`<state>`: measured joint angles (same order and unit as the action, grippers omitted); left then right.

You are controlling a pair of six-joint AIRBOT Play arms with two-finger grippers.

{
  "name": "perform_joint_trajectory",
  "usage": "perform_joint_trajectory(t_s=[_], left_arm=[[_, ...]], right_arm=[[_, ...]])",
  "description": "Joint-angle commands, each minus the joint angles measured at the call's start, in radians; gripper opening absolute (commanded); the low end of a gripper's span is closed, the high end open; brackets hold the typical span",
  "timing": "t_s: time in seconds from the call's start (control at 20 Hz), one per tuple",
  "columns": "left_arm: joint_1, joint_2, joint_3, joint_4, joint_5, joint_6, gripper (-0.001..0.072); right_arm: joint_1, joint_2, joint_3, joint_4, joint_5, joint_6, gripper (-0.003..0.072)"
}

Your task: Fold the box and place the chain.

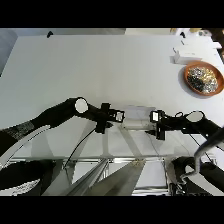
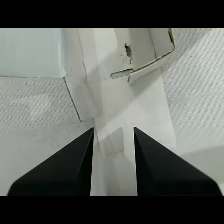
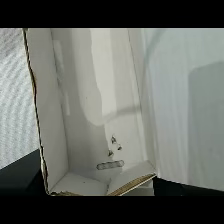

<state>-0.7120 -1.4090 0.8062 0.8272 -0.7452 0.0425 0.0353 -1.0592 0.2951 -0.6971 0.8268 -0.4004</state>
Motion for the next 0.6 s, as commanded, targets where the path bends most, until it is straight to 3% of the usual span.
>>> perform_joint_trajectory(t_s=[0.0, 0.45, 0.55], left_arm=[[0.0, -0.021, 0.0, -0.034, 0.028, 0.051, 0.0271], [-0.032, -0.024, 0.0, -0.124, 0.057, 0.083, 0.0265], [-0.043, -0.024, 0.0, -0.124, 0.037, 0.085, 0.0136]], right_arm=[[0.0, 0.0, 0.0, 0.0, 0.0, 0.001, 0.0409], [0.0, 0.0, 0.0, 0.0, 0.0, 0.001, 0.0409], [0.0, 0.0, 0.0, 0.0, 0.0, 0.001, 0.0409]])
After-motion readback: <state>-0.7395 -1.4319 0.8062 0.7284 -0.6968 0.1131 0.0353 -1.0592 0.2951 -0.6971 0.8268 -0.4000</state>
